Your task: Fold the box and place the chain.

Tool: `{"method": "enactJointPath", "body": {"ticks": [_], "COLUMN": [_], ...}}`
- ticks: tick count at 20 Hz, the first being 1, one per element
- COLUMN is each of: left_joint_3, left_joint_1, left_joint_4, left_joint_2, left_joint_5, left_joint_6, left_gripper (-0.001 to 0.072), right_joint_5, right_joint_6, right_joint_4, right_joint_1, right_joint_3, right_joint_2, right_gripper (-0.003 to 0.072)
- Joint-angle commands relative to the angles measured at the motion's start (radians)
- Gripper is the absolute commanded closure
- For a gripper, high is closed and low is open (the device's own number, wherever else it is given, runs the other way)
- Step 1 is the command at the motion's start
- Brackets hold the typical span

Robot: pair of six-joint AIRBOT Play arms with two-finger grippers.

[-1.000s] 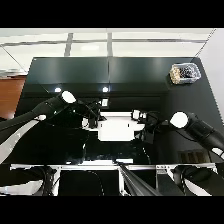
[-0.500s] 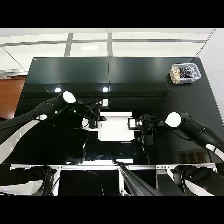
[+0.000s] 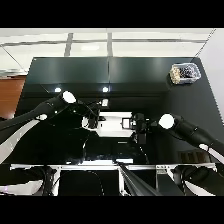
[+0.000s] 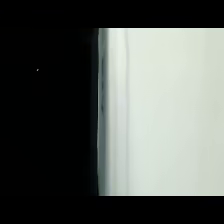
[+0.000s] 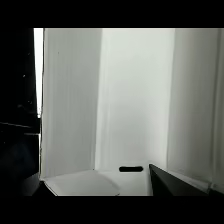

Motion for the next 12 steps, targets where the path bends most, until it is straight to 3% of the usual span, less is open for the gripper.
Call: {"method": "enactJointPath", "body": {"ticks": [1,12], "left_joint_3": [0.000,0.000], "left_joint_1": [0.000,0.000], "left_joint_4": [-0.003,-0.003], "left_joint_2": [-0.001,0.000], "left_joint_5": [-0.002,-0.002], "left_joint_6": [-0.002,-0.002], "left_gripper": [0.0682,0.0682], "right_joint_5": [-0.031,0.011], "right_joint_6": [0.000,0.000], "right_joint_4": [-0.020,0.002], "right_joint_1": [-0.012,-0.127], "right_joint_3": [0.031,0.051], "right_joint_2": [0.039,0.058], "right_gripper": [-0.0016,-0.0015]}}
